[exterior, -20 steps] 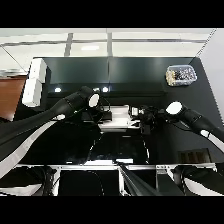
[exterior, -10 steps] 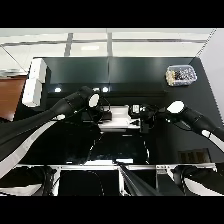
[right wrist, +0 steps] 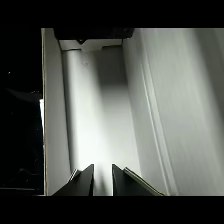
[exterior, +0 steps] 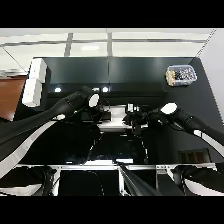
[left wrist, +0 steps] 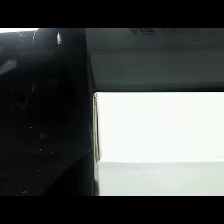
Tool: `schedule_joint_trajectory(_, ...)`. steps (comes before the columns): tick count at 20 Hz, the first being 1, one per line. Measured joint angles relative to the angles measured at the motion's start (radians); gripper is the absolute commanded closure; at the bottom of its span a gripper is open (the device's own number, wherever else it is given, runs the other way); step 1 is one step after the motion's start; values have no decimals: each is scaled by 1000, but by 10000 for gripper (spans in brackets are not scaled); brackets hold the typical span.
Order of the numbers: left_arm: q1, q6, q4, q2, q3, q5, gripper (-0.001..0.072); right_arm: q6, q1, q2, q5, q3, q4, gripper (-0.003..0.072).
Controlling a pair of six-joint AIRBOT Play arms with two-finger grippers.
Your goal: Fold the box and place the chain.
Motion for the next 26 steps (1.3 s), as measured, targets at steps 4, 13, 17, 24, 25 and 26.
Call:
schedule_joint_trajectory(4, -1, -1, -1, 0, 0, 1, 681, -8, 11, -12, -32, 0, 32, 474)
schedule_joint_trajectory(13, -2, -1, -3, 0, 0, 1, 680, 46, 15, -12, -66, 0, 37, 669)
schedule_joint_trajectory(17, -2, 2, -4, 0, 0, 0, 681, 309, -9, 56, -37, 0, -69, 670)
schedule_joint_trajectory(24, -2, 3, 27, 0, 0, -10, 682, 1167, -431, 291, 178, -7, -460, 670)
schedule_joint_trajectory(25, -2, -1, 32, 0, 0, -11, 682, 1242, -505, 296, 197, -23, -457, 670)
schedule_joint_trajectory(26, -2, -5, 35, 0, 0, -11, 682, 1301, -570, 295, 222, -44, -437, 670)
